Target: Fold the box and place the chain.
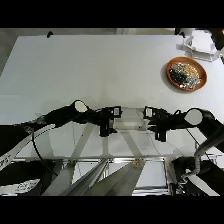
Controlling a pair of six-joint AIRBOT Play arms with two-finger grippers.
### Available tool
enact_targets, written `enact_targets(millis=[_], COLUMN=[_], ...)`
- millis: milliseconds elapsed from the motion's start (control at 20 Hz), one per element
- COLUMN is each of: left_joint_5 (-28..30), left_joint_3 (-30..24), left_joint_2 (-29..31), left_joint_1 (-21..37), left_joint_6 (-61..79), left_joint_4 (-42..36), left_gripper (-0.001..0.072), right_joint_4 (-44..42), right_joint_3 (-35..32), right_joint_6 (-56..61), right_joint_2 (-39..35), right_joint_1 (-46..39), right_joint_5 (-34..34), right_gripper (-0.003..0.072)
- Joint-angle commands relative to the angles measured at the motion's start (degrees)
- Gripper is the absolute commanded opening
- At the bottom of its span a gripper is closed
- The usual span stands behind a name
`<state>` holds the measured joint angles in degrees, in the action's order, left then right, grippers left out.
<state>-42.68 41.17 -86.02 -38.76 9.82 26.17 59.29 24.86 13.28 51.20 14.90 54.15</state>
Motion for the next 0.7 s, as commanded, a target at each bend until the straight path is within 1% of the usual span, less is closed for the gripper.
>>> enact_targets(millis=[0, 100, 150, 250, 450, 600, 650], left_joint_5=[0.00, 0.02, 0.02, 0.00, 0.02, 0.02, 0.02], left_joint_3=[0.02, 0.02, 0.02, 0.02, 0.02, 0.02, 0.02], left_joint_2=[0.02, 0.02, 0.02, 0.02, 0.02, 0.02, 0.02], left_joint_1=[-0.02, -0.02, -0.02, -0.02, -0.02, -0.02, -0.02], left_joint_6=[0.02, 0.02, 0.02, 0.02, 0.02, 0.02, 0.02], left_joint_4=[0.02, 0.02, 0.02, 0.02, 0.02, 0.02, 0.02], left_gripper=[0.0435, 0.0435, 0.0435, 0.0435, 0.0435, 0.0435, 0.0435], right_joint_4=[-3.93, -4.74, -6.12, -9.84, -9.99, -10.27, -10.27], right_joint_3=[0.04, 0.04, 0.04, 0.04, 0.04, 0.04, 0.04], right_joint_6=[-6.71, -9.18, -10.34, -13.38, -14.23, -14.21, -14.19], right_joint_2=[1.20, 1.60, 2.05, 2.97, 4.74, 5.68, 5.73], right_joint_1=[0.11, 0.11, 0.11, 0.35, 3.52, 3.72, 3.72], right_joint_5=[-3.26, -3.50, -4.04, -4.26, -4.74, -6.19, -6.91], right_gripper=[0.0177, 0.0109, 0.0104, 0.0104, 0.0104, 0.0106, 0.0123])
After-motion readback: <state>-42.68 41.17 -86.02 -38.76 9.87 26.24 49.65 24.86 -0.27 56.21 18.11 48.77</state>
